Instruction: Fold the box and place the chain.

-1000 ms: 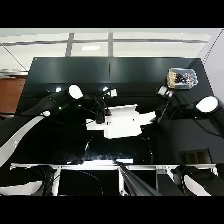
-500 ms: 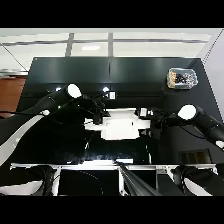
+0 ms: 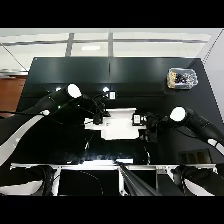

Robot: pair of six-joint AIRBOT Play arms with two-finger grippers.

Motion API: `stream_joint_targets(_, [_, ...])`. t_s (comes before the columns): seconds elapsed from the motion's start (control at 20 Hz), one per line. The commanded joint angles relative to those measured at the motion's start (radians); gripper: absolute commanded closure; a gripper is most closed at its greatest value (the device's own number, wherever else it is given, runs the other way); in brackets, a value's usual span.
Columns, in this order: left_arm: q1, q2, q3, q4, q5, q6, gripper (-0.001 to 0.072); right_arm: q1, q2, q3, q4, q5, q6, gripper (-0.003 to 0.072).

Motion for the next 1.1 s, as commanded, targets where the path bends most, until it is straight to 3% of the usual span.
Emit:
stream_joint_targets(0.0, [0.001,0.0,0.001,0.0,0.001,0.0,0.0677,0.027,-0.004,0.0,0.044,0.012,0.0,-0.0012])
stream_joint_targets(0.35, [0.001,0.0,0.001,0.0,0.0,0.0,0.0677,0.083,-0.047,-0.001,0.044,-0.011,0.001,-0.0011])
stream_joint_targets(0.65, [0.001,0.0,0.001,0.0,0.0,0.0,0.0677,0.146,-0.051,0.0,0.044,-0.199,0.112,-0.001])
stream_joint_targets(0.8, [0.001,0.0,0.001,0.0,0.0,-0.012,0.0677,0.142,0.007,0.0,0.012,-0.23,0.221,-0.001])
stream_joint_targets(1.05, [0.001,0.0,0.001,0.0,0.0,-0.012,0.0677,0.083,0.141,0.0,-0.002,-0.222,0.235,-0.0012])
